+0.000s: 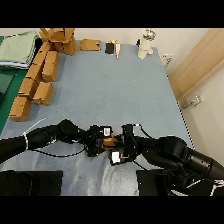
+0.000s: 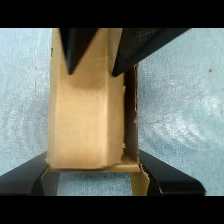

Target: Fold the box.

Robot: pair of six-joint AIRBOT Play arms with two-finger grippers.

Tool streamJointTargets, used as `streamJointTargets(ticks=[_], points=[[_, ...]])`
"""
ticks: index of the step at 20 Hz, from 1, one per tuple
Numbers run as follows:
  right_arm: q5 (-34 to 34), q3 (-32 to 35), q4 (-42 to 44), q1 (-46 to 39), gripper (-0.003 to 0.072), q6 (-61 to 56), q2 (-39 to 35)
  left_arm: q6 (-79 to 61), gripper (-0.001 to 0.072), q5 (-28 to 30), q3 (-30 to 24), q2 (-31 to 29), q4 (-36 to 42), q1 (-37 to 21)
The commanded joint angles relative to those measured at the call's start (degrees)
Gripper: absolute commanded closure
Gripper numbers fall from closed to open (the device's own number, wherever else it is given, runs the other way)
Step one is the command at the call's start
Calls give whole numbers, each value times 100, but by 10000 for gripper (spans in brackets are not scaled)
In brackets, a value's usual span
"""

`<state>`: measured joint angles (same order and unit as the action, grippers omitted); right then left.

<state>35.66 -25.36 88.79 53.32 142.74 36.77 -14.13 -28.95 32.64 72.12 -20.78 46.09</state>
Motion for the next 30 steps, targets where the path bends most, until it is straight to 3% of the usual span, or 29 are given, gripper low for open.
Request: streamJointTargets(ticks=[1, 4, 17, 18, 20, 24, 25, 27, 30], points=[[61, -4, 72, 2, 477, 0, 118, 0, 222, 2, 4, 2, -2, 0], [212, -2, 365, 4, 527, 2, 190, 0, 222, 2, 4, 2, -2, 0], [664, -4, 1005, 4, 524, 20, 391, 0, 222, 2, 4, 2, -2, 0], [649, -11, 1005, 2, 518, 20, 387, 0, 223, 2, 4, 2, -2, 0], [678, -105, 999, 2, 375, -184, 330, 0, 223, 2, 4, 2, -2, 0], [1775, -525, 1023, 2, 381, -1628, -192, 0, 222, 2, 4, 2, -2, 0], [2164, -538, 1137, 2, 423, -2291, -372, 0, 223, 2, 4, 2, -2, 0], [2885, -428, 1657, 2, 681, -4177, -619, 0, 223, 2, 4, 2, -2, 0], [2490, 221, 2448, 2, 684, -5755, -721, 0, 223, 2, 4, 2, -2, 0]])
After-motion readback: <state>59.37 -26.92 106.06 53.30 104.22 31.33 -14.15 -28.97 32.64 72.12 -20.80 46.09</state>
